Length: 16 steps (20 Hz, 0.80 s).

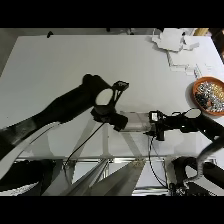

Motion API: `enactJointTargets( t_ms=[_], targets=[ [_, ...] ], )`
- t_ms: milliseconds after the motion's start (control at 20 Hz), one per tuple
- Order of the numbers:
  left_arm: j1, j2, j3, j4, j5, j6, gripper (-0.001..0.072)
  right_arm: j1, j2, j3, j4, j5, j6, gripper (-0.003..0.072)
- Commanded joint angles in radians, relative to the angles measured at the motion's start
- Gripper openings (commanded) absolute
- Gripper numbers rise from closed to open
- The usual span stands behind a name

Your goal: Fold the box and place the chain.

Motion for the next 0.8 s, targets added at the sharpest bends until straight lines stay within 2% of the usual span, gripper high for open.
enactJointTargets(
  t_ms=[0, 100, 150, 200, 300, 500, 750],
  targets=[
    [0.093, 0.148, -0.2, -0.039, 0.196, 0.387, 0.0646, 0.0, 0.0, 0.0, 0.0, 0.0, 0.0, 0.0435],
    [0.187, 0.177, -0.341, -0.202, 0.404, 0.909, 0.069, 0.0, 0.0, 0.0, 0.0, 0.0, 0.0, 0.0435],
    [0.225, 0.172, -0.398, -0.293, 0.472, 1.18, 0.069, 0.0, 0.0, 0.0, 0.0, 0.0, 0.0, 0.0435],
    [0.259, 0.158, -0.452, -0.388, 0.523, 1.452, 0.069, 0.0, 0.0, 0.0, 0.0, 0.0, 0.0, 0.0435],
    [0.287, 0.113, -0.509, -0.51, 0.566, 1.828, 0.069, 0.0, 0.0, 0.0, 0.0, 0.0, 0.0, 0.0435],
    [0.263, -0.002, -0.513, -0.715, 0.653, 2.116, 0.0691, 0.0, 0.0, 0.0, 0.0, 0.0, 0.0, 0.0435],
    [0.219, -0.056, -0.513, -0.785, 0.644, 2.157, 0.0693, 0.0, 0.0, 0.0, 0.0, 0.0, 0.0, 0.0435]
  ],
)
